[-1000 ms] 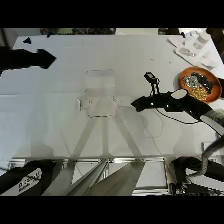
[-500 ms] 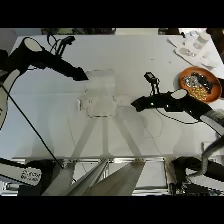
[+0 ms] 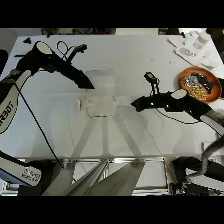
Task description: Fold the box and place the chain.
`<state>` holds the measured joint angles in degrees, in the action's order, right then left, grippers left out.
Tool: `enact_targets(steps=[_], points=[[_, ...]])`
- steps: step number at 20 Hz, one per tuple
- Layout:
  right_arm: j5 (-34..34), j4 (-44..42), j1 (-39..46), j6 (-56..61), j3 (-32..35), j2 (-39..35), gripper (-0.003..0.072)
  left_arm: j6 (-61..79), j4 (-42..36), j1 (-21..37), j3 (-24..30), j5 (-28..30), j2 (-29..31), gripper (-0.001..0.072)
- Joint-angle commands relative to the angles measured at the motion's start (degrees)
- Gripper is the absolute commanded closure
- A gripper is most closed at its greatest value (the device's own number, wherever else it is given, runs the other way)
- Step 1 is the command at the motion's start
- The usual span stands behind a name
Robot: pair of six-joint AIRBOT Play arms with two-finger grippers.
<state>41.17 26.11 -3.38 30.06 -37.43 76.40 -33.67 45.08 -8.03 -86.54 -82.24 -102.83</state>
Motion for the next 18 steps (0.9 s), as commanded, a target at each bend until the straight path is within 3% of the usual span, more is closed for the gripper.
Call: enact_targets(steps=[1,2,3,10,11,14,16,18], points=[[0.00,0.00,-0.07,0.00,0.02,-0.04,0.0676,5.81,-0.28,-0.57,0.07,-0.90,-0.92,0.0015],[0.00,0.00,-0.07,0.00,0.02,-0.04,0.0676,6.58,-0.28,-0.48,0.07,-0.94,-1.03,0.0028],[0.00,0.00,-0.07,0.00,0.02,-0.04,0.0676,7.67,-0.35,-0.46,0.24,-0.72,-1.03,0.0096],[0.00,0.00,-0.07,0.00,0.02,-0.04,0.0676,15.52,-1.88,0.22,5.99,2.93,-0.96,0.0103],[0.00,0.00,-0.07,0.00,0.02,-0.04,0.0676,16.20,-2.49,0.26,6.60,4.00,-0.96,0.0154],[0.00,0.00,-0.07,0.00,0.02,-0.04,0.0676,18.60,-6.23,0.26,6.71,6.58,-0.96,0.0161],[0.00,0.00,-0.07,0.00,0.02,-0.04,0.0676,21.22,-8.83,0.09,6.71,6.56,-0.96,0.0402],[0.00,0.00,-0.07,0.00,0.02,-0.04,0.0676,22.40,-7.80,-0.02,6.73,6.34,-0.96,0.0434]])
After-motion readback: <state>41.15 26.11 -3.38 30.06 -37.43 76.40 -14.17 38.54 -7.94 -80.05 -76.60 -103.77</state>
